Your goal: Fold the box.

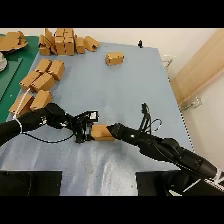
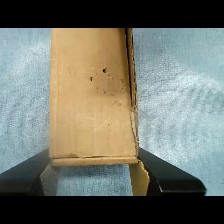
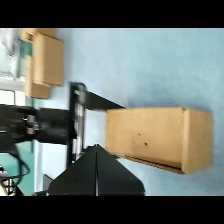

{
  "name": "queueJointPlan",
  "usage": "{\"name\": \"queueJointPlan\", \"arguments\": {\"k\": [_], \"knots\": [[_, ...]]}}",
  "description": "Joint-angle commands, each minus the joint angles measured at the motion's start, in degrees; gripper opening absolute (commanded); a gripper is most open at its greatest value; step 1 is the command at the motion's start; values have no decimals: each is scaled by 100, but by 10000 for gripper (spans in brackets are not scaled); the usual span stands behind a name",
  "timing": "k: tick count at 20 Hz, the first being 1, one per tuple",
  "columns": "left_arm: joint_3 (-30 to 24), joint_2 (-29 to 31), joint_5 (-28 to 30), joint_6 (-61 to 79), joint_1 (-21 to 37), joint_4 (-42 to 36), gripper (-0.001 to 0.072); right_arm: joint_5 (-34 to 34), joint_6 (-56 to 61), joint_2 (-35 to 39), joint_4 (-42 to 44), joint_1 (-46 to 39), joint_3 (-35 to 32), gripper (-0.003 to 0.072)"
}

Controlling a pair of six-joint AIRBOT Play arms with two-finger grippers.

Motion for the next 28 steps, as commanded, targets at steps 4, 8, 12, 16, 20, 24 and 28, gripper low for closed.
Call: {"name": "queueJointPlan", "arguments": {"k": [4, 8, 12, 16, 20, 24, 28], "knots": [[-2, 0, 2, 13, 4, 7, 401, -238, 0, 713, -422, -660, 17, 3], [0, 0, 72, 13, 4, -20, 401, -269, 0, 713, -531, -686, 26, 3], [-2, 0, 46, 13, 2, -37, 401, -267, 0, 713, -557, -688, 26, 3], [0, 0, 55, 11, 2, -122, 401, -267, 0, 710, -667, -691, 26, 3], [33, 28, 173, -258, 4, -820, 401, -267, 0, 710, -682, -734, 26, 3], [94, 275, 1032, -1980, 251, -216, 400, -260, 0, 713, -684, -896, 26, 3], [94, 815, 1821, -2621, 962, -111, 400, -262, 0, 713, -774, -905, 26, 3]]}}
